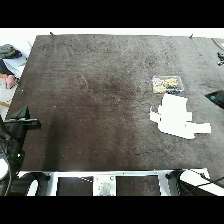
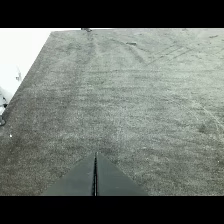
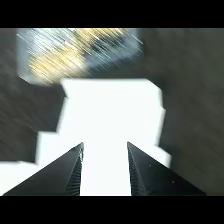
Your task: Fold the box and place the chain.
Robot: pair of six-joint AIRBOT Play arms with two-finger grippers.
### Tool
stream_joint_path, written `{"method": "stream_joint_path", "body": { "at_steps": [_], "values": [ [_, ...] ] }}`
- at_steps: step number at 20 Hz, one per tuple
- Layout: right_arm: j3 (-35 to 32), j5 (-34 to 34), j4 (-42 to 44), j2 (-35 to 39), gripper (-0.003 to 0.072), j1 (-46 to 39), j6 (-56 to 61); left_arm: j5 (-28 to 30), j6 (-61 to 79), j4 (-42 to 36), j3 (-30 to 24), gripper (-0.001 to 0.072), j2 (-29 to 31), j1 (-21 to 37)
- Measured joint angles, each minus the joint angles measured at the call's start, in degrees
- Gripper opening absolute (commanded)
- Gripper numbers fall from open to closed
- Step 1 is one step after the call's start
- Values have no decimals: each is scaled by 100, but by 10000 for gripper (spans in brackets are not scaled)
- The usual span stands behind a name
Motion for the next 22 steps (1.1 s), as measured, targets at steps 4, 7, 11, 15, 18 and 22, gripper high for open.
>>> {"method": "stream_joint_path", "body": {
  "at_steps": [4, 7, 11, 15, 18, 22],
  "values": [
    [752, 763, -1001, -765, 331, -507, 48, 0, 0, 2, 0, 13, 0, 2],
    [1130, 1270, -1427, -1360, 331, -662, -17, 0, 0, 2, 0, 13, 0, 2],
    [1342, 1672, -1867, -1926, 331, -743, -155, 0, 0, 2, 0, 13, 0, 2],
    [1392, 1864, -2094, -2236, 331, -765, -212, 0, 0, 0, 0, 13, 0, 2],
    [1397, 1919, -2129, -2404, 331, -765, -262, 0, 0, 2, 2, 13, 0, 2],
    [1309, 2050, -1814, -2669, 270, -752, -404, 0, 0, 2, 0, 13, 0, 2]
  ]
}}
